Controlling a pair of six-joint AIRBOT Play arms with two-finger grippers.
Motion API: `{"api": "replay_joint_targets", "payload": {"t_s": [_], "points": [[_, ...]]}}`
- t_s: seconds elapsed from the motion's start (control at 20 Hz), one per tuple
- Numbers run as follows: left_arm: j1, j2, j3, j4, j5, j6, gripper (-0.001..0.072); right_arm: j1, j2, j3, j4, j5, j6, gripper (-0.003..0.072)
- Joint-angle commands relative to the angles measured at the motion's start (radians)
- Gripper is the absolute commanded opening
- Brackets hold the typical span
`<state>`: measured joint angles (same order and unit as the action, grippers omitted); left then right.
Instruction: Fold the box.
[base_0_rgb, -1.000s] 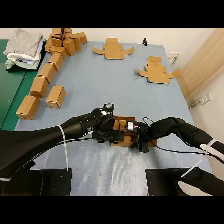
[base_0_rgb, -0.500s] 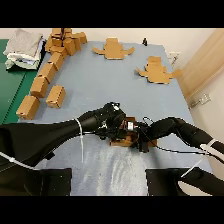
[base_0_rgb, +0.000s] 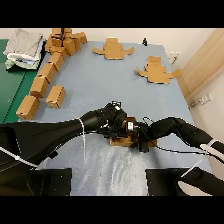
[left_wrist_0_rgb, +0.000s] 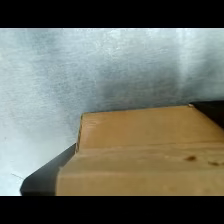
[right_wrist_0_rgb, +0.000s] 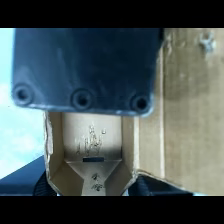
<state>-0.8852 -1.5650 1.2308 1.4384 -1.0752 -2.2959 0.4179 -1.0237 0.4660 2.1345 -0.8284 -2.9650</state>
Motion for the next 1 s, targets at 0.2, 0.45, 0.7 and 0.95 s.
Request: {"api": "replay_joint_targets", "payload": {"t_s": [0.2, 0.45, 0.7, 0.95], "points": [[-0.023, -0.004, 0.002, 0.008, 0.008, -0.019, 0.0044, 0.000, 0.001, 0.000, 0.001, 0.000, -0.001, 0.0556], [-0.026, -0.004, 0.002, 0.021, -0.014, -0.020, 0.0013, 0.000, 0.001, 0.000, 0.001, 0.000, -0.001, 0.0556], [-0.025, -0.004, 0.003, -0.003, -0.017, 0.003, 0.0255, 0.000, 0.001, 0.000, 0.001, 0.000, -0.001, 0.0556], [-0.021, -0.004, 0.003, -0.006, -0.040, 0.002, 0.0422, 0.000, 0.001, 0.000, 0.001, 0.000, -0.001, 0.0556]]}}
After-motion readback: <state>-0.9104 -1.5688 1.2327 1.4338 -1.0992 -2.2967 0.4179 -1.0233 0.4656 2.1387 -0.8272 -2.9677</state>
